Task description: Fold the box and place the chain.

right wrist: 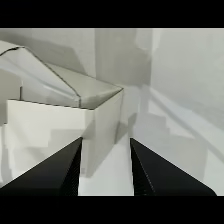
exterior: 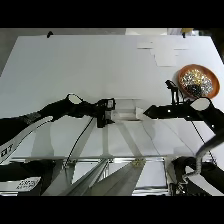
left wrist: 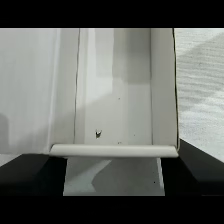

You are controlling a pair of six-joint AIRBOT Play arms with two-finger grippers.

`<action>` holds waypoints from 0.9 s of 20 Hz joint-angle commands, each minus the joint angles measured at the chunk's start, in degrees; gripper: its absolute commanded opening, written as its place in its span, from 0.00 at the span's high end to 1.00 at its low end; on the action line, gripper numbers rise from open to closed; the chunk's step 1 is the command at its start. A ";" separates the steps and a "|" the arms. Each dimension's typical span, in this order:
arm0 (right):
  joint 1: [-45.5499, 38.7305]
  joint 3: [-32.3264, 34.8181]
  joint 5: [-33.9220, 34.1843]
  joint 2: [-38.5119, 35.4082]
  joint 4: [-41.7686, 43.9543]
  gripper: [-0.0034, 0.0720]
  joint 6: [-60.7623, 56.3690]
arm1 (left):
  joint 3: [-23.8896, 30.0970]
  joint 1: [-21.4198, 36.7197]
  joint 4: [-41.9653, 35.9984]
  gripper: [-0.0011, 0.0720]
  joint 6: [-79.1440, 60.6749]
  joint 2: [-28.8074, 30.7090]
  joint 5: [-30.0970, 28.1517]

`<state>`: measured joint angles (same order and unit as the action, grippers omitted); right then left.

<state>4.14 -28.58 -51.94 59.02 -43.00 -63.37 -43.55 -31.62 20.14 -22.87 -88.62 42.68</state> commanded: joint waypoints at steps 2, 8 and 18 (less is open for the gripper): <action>3.63 0.04 1.55 -1.01 -0.07 0.50 -0.85 | 0.02 -0.02 0.02 0.61 0.00 0.00 -0.02; 9.44 0.00 6.78 1.03 -5.07 0.37 -9.73 | 0.02 -0.02 0.02 0.61 0.00 0.00 -0.02; 20.37 -8.22 5.62 5.09 -23.43 0.41 -39.78 | 0.02 -0.02 0.02 0.61 0.00 0.00 -0.02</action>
<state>21.37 -34.61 -45.01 63.00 -57.82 -90.65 -43.55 -31.62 20.14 -22.85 -88.62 42.65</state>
